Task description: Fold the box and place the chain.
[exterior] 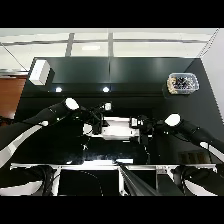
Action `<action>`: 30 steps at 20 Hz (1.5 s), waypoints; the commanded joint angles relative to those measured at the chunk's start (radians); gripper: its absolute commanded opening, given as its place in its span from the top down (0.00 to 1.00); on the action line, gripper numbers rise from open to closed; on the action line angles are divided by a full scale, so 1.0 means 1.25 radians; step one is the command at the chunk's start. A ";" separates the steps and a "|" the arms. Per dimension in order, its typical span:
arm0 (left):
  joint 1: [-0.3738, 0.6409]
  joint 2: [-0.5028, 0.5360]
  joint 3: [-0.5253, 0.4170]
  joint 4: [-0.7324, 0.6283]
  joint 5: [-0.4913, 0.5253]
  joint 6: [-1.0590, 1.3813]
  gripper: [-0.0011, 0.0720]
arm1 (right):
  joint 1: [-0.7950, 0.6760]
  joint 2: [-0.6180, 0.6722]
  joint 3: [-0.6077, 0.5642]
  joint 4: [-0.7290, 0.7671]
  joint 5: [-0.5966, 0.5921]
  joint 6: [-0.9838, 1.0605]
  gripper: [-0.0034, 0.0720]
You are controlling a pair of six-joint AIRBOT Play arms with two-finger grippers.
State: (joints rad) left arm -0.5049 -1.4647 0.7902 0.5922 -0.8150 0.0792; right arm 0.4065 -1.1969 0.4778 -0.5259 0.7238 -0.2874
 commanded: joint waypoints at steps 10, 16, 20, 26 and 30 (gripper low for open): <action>0.000 0.000 0.000 0.000 0.000 0.000 0.95 | 0.025 -0.005 0.000 -0.036 -0.045 0.040 0.10; 0.000 0.000 0.000 -0.001 0.000 0.000 0.95 | 0.041 -0.008 0.000 -0.062 -0.046 0.048 0.11; 0.000 0.000 0.000 -0.001 0.000 0.000 0.95 | 0.040 -0.008 0.000 -0.061 -0.047 0.050 0.11; 0.000 -0.001 0.000 -0.001 0.000 0.000 0.95 | 0.016 -0.008 0.002 -0.056 -0.036 0.068 0.11; 0.000 -0.001 0.000 -0.001 0.000 0.000 0.95 | 0.016 -0.008 0.002 -0.056 -0.035 0.070 0.11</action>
